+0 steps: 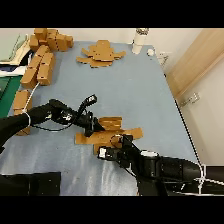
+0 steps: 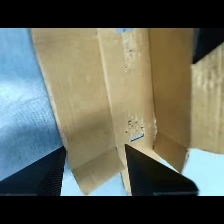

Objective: Fold the box.

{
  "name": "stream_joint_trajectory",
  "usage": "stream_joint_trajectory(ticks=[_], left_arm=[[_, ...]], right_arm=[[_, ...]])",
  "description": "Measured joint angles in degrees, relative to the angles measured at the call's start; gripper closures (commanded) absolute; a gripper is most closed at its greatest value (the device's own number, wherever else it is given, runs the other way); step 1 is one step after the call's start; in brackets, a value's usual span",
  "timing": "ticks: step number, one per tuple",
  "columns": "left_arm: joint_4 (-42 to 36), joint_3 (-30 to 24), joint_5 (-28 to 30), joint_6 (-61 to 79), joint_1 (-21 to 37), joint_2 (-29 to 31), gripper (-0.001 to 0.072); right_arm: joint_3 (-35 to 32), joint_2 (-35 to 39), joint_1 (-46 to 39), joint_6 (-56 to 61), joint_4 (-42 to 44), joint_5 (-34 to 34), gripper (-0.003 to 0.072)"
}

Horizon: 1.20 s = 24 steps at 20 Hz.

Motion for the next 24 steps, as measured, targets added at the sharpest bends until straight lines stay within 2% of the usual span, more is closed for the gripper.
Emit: stream_joint_trajectory(ticks=[7, 8, 9, 24], left_arm=[[0.00, 0.00, 0.00, 0.02, 0.00, 0.00, 0.0698], [-0.02, 0.00, 0.00, 0.00, 0.00, 0.00, 0.0698], [-0.02, 0.00, 0.00, 0.02, 0.00, 0.00, 0.0698], [-0.02, 0.00, 0.00, 0.00, 0.00, 0.00, 0.0698]], right_arm=[[2.60, 1.33, 0.00, 5.31, -1.22, -1.84, 0.0142], [2.73, 1.36, 0.00, 5.73, -0.96, -2.03, 0.0072], [2.82, 1.38, 0.00, 5.97, -0.74, -2.10, -0.0032], [2.54, 5.44, -6.62, 3.37, -2.60, -1.05, -0.0032]])
